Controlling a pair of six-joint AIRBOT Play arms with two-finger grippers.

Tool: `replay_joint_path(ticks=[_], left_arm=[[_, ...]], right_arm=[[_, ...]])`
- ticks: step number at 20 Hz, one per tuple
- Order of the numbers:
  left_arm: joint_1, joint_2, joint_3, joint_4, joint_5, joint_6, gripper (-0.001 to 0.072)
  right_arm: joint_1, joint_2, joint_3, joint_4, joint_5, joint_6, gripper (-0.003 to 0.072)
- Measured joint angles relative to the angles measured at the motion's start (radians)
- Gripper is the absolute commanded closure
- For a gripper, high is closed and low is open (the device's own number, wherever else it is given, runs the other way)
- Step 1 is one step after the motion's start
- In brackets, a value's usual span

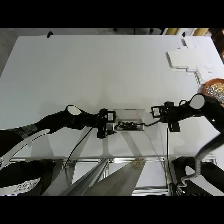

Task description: Fold the box and place the chain.

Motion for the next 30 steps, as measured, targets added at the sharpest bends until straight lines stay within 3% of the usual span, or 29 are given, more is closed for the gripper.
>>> replay_joint_path(ticks=[4,6,8,16,23,27,29,30], left_arm=[[0.000,0.000,0.000,0.000,0.000,0.000,0.0435],[0.000,0.000,0.000,0.000,0.000,0.000,0.0435],[0.000,0.000,0.000,0.000,0.000,0.000,0.0435],[0.000,0.000,0.000,0.000,0.000,0.000,0.0435],[0.000,0.000,0.000,0.000,0.000,0.000,0.0435],[0.000,0.000,0.000,0.000,0.000,0.000,0.0435],[0.000,0.000,0.000,0.000,0.000,0.000,0.0435],[0.000,0.000,0.000,0.000,0.000,0.000,0.0435]], right_arm=[[0.000,0.080,0.000,0.082,0.045,0.005,0.0645],[0.000,0.095,-0.007,0.091,0.050,0.007,0.0485],[0.000,0.103,-0.023,0.084,0.037,0.007,0.0448],[0.000,0.102,-0.115,0.042,-0.143,0.000,0.0450],[0.000,0.018,-0.128,0.034,-0.237,-0.025,0.0452],[0.000,-0.024,-0.128,0.034,-0.269,-0.029,0.0533],[0.000,-0.037,-0.128,0.034,-0.261,-0.030,0.0668],[0.000,-0.039,-0.128,0.034,-0.253,-0.029,0.0669]])
